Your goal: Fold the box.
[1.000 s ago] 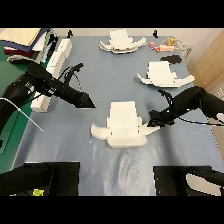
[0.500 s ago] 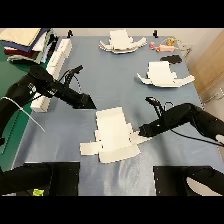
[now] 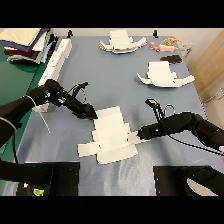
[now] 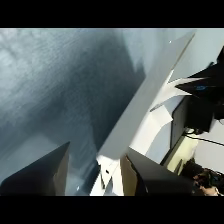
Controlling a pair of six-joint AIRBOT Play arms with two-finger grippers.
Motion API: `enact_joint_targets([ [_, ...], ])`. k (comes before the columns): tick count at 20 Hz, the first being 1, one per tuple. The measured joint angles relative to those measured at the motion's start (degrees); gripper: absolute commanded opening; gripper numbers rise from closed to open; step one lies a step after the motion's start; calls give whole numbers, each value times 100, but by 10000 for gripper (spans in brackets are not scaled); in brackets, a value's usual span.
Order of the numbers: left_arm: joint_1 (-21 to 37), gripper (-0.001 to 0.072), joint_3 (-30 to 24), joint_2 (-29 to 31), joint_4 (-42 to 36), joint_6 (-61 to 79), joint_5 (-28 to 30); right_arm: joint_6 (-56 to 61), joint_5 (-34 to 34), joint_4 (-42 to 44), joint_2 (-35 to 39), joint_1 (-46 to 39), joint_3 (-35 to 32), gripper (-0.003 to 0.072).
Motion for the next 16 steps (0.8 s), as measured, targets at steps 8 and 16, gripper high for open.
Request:
enact_joint_targets([
  [8, -61, 225, -2, -616, -789, 1191, -850, 2, 81, -2, 4, 4, -11, -1],
  [16, -280, 13, 39, -669, -874, 1692, -896, 2, 96, -17, 4, 4, -11, 22],
])
